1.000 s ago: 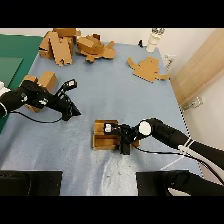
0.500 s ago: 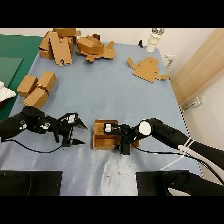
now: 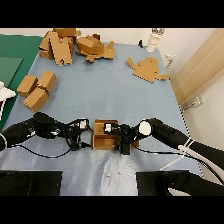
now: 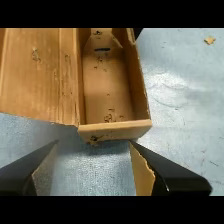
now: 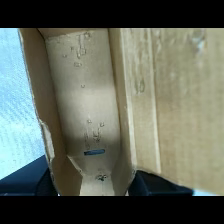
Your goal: Fold the box.
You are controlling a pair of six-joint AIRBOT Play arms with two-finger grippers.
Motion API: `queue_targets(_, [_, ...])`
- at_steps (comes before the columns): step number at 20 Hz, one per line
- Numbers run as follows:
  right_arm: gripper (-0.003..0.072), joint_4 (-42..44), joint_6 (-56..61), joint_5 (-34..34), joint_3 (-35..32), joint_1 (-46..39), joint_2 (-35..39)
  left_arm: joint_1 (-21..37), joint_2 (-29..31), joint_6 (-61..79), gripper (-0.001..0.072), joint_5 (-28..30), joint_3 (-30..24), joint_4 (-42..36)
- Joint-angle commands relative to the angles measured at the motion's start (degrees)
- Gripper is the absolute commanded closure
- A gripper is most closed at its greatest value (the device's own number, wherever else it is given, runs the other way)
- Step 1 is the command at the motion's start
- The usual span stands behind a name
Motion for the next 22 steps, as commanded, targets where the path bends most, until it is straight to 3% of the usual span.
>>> queue_targets(1, [0.0244, 0.0, 0.0, 0.0, 0.1, 0.0, 0.0, -2.4, 0.0, -2.9, 0.0010, 2.5, 0.0, 0.0])
queue_targets(11, [0.0244, 0.1, 0.0, 0.0, 0.1, 0.0, 0.0, -6.5, 0.2, -7.8, 0.0010, 3.2, 0.1, 0.6])
queue_targets(15, [0.0244, 0.1, 0.0, 0.0, 0.1, 0.0, 0.0, -6.6, 0.6, -18.2, 0.0009, 3.9, 0.1, 8.2])
queue_targets(18, [0.0244, 0.3, 0.0, 0.0, 0.1, 0.0, 0.0, -6.8, 0.6, -18.8, 0.0009, 4.2, 0.1, 8.4])
queue_targets(22, [0.0244, 0.4, 0.0, 0.0, 0.1, 0.0, 0.0, -9.4, 0.6, -18.8, 0.0009, 8.3, 0.1, 8.4])
